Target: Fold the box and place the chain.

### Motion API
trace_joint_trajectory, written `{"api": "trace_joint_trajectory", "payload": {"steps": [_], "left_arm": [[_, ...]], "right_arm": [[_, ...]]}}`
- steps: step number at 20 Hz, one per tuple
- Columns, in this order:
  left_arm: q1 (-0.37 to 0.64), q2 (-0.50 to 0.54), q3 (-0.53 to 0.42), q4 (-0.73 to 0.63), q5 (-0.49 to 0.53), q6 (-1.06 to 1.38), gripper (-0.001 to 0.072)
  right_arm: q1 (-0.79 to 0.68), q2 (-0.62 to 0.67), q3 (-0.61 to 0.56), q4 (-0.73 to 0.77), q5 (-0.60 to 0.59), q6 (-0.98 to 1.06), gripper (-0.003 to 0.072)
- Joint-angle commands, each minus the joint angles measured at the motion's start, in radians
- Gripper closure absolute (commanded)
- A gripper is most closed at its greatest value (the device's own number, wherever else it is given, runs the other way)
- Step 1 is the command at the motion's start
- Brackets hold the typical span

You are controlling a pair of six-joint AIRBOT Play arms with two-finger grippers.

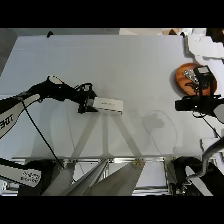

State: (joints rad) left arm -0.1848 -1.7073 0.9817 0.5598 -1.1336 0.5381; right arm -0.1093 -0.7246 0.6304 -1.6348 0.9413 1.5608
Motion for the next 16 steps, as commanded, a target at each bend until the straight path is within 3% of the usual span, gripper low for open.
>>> {"api": "trace_joint_trajectory", "payload": {"steps": [1,3,8,11,13,16], "left_arm": [[-0.003,0.001,0.0,-0.023,0.003,0.0,0.0462],[-0.003,0.006,0.0,-0.021,0.002,-0.008,0.0705],[0.004,0.149,0.0,-0.011,0.001,-0.048,0.0702],[0.018,0.312,0.0,0.06,0.004,-0.311,0.0702],[0.025,0.428,0.0,0.218,0.005,-0.488,0.0702],[0.029,0.598,0.0,0.59,0.002,-0.78,0.0702]], "right_arm": [[-0.034,-0.042,0.0,-0.005,-0.012,0.014,0.0675],[-0.034,-0.056,0.0,0.006,-0.016,0.014,0.0675],[-0.034,-0.075,0.0,0.029,-0.015,0.014,0.0675],[-0.034,-0.075,0.0,0.047,-0.013,0.013,0.0675],[-0.034,-0.075,0.0,0.046,-0.003,0.013,0.0675],[-0.034,-0.075,0.0,0.046,0.009,0.013,0.0675]]}}
